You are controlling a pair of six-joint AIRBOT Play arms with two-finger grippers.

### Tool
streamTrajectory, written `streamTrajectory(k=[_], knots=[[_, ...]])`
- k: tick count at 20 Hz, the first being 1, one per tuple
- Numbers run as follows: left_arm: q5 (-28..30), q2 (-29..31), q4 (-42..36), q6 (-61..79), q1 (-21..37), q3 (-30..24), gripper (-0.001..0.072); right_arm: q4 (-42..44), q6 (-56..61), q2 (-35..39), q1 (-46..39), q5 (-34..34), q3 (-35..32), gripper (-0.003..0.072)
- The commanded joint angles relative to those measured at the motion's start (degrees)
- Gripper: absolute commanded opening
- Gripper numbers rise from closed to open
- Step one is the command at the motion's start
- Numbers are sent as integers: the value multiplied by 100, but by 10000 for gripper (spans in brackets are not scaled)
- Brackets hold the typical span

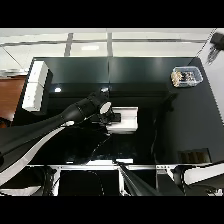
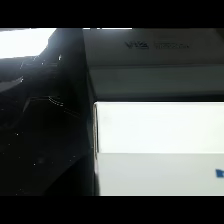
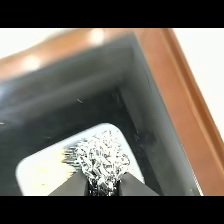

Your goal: Fold the box and place the chain.

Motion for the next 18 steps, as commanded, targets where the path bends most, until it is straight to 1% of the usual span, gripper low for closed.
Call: streamTrajectory(k=[1,3,5,9,11,13,15,16,18], knots=[[22,-2,0,0,7,2,24,909,-358,859,-2,549,-11,12],[20,-2,0,0,7,2,24,1392,-516,1366,57,918,-234,12],[17,-2,0,0,7,2,24,1707,-586,1993,190,1187,-776,12],[20,-2,0,0,7,2,24,2282,-933,3338,675,1506,-2382,12],[17,-2,0,0,7,2,24,2341,-940,4015,1060,1694,-3453,12],[13,-2,0,0,4,2,24,2459,-916,4548,1460,1956,-4389,12],[17,-2,0,0,7,2,24,2769,-918,4815,1814,2194,-5062,12],[17,-2,0,0,7,2,24,3069,-920,4850,1976,2153,-5318,13],[20,-2,0,0,7,2,24,3499,-916,4843,2354,1720,-5713,12]])
